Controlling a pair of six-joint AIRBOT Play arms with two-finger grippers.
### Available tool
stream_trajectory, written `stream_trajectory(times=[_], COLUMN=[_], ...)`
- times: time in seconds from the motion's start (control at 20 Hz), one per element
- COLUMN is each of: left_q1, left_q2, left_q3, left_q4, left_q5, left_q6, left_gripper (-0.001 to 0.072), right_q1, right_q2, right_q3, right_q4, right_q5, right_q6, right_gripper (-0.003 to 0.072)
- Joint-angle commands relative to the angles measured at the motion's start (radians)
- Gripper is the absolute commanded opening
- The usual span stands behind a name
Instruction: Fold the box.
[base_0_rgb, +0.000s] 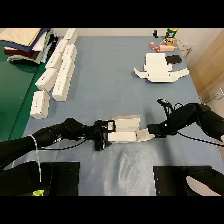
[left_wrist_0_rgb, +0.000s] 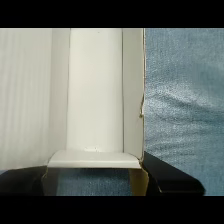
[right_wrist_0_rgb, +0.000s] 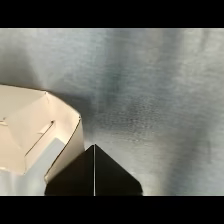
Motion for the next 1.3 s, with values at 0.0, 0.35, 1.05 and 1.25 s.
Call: stream_trajectory(times=[0.0, 0.35, 1.05, 1.25], left_q1=[0.001, 0.001, 0.001, 0.001], left_q2=[0.000, 0.000, 0.000, 0.000], left_q3=[0.001, 0.001, 0.001, 0.001], left_q4=[0.000, 0.001, 0.000, 0.000], left_q5=[0.000, 0.001, 0.001, 0.001], left_q6=[0.000, 0.001, 0.001, 0.001], left_gripper=[0.0467, 0.0466, 0.0466, 0.0466], right_q1=[0.000, 0.001, 0.307, 0.461], right_q2=[0.002, 0.002, -0.092, -0.124], right_q3=[0.003, 0.104, 0.169, 0.233], right_q4=[0.117, 0.133, -0.069, -0.340], right_q5=[-0.018, -0.028, 0.078, 0.039], right_q6=[-0.066, -0.069, 0.206, 0.505], right_gripper=[0.0006, 0.0310, 0.0511, 0.0510])
